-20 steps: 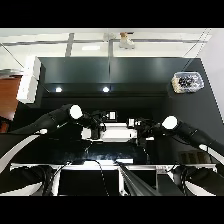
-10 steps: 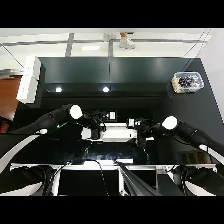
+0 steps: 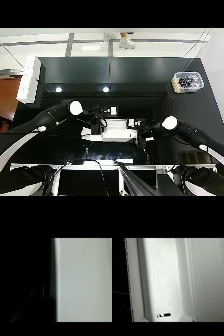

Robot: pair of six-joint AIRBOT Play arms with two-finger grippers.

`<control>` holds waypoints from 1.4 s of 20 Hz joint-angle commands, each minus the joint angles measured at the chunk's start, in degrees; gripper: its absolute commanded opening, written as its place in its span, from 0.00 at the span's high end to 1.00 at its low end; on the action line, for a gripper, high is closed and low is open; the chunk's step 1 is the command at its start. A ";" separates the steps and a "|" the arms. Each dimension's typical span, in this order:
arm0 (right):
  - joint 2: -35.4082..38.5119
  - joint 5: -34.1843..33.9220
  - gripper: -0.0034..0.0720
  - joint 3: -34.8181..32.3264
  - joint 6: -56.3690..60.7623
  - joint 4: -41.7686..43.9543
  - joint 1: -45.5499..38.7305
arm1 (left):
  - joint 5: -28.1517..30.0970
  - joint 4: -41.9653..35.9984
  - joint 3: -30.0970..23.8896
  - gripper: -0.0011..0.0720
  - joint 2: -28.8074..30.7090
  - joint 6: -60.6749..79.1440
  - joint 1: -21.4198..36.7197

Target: Fold the box and place the chain.

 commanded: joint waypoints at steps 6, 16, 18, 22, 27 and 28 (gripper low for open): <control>-0.04 -1.22 0.51 0.00 0.00 0.00 0.02 | -12.61 6.97 1.42 0.35 9.81 -18.86 9.07; -0.04 -1.22 0.51 0.00 0.00 0.00 0.02 | -24.52 -19.08 -3.80 0.94 13.35 -22.77 15.50; -0.04 -1.22 0.51 0.00 0.02 0.02 0.02 | -18.58 -28.24 -7.04 0.94 13.33 -18.53 15.50; -0.04 -1.27 0.51 0.00 0.00 0.02 0.02 | -7.67 -33.14 -8.92 0.94 11.69 -16.72 14.71; -0.04 -1.46 0.51 0.00 0.00 0.02 0.02 | 2.01 -33.00 -8.92 0.94 7.48 -14.99 10.08; -0.04 -1.46 0.51 0.00 0.00 0.02 0.02 | 3.78 -32.26 -8.92 0.94 6.58 -14.78 9.33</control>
